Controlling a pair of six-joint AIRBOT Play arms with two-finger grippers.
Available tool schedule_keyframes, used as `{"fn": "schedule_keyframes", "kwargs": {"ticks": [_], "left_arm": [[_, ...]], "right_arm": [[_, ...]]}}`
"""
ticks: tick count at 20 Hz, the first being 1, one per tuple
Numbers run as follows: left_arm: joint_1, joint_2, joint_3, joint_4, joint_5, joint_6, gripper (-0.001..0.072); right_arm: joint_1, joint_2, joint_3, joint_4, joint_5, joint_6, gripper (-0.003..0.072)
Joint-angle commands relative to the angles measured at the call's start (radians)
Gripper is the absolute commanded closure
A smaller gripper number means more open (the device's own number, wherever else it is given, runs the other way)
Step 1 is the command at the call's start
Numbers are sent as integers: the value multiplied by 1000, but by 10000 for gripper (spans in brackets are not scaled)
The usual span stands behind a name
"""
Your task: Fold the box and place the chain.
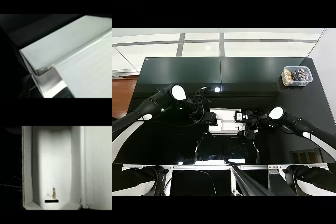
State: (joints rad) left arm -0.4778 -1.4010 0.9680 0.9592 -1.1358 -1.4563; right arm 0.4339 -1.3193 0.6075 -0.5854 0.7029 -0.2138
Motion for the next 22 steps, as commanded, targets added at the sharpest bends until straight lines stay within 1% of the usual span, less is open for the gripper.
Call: {"fn": "schedule_keyframes", "kwargs": {"ticks": [1,5,10,12,15,16,19,22], "left_arm": [[-28,0,17,82,10,-71,208],[-76,0,30,192,28,-173,208],[-121,-2,30,285,37,-272,208],[-154,-2,30,369,37,-336,208],[-215,-3,30,535,36,-479,208],[-235,-4,31,564,36,-524,208],[-295,-13,59,583,34,-579,208],[-328,-26,91,657,32,-684,208]], "right_arm": [[0,-1,0,1,0,0,559],[0,-1,0,0,-1,0,559],[0,-1,0,0,-1,0,559],[0,-1,0,0,0,0,559],[0,-1,0,0,0,0,559],[0,-1,0,0,0,0,559],[0,-1,0,0,0,0,559],[0,-1,0,0,0,0,559]]}}
